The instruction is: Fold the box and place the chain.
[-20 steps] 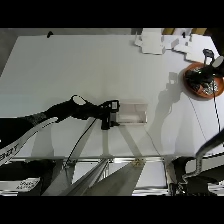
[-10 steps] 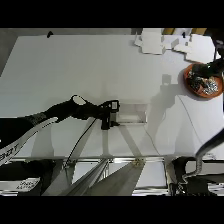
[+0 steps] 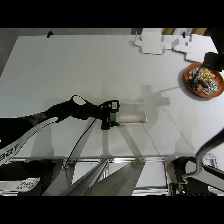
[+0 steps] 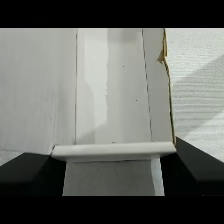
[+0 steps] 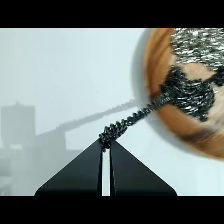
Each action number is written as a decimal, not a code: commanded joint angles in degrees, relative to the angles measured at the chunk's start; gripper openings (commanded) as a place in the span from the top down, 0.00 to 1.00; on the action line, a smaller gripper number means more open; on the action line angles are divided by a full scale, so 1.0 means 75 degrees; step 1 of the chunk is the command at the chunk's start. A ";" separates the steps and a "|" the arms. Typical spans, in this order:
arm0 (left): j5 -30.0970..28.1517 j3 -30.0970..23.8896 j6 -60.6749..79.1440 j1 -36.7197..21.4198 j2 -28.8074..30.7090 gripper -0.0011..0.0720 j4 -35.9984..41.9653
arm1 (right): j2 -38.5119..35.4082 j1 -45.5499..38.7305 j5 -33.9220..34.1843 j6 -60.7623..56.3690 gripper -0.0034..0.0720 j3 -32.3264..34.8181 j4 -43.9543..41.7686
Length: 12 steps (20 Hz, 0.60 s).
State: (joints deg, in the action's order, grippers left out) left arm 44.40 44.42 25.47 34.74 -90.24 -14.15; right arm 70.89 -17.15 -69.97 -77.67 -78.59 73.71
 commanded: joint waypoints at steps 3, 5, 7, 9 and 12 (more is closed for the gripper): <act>-0.0003 0.0003 0.0000 0.0000 0.0003 0.61 0.0000 | -0.0991 0.0947 -0.1448 0.0207 0.93 0.0012 -0.0493; -0.0003 0.0003 0.0000 0.0000 0.0003 0.61 0.0000 | -0.1309 0.1469 -0.1740 0.0227 0.93 0.0015 -0.0490; 0.0000 0.0003 0.0000 0.0000 0.0003 0.61 0.0000 | -0.1652 0.1964 -0.1990 0.0221 0.93 0.0017 -0.0490; -0.0003 0.0003 0.0000 -0.0003 0.0003 0.61 -0.0003 | -0.1976 0.2401 -0.2229 0.0221 0.93 0.0023 -0.0490; 0.0000 0.0003 0.0000 0.0000 0.0003 0.61 0.0000 | -0.2398 0.3048 -0.2562 0.0122 0.93 0.0023 -0.0545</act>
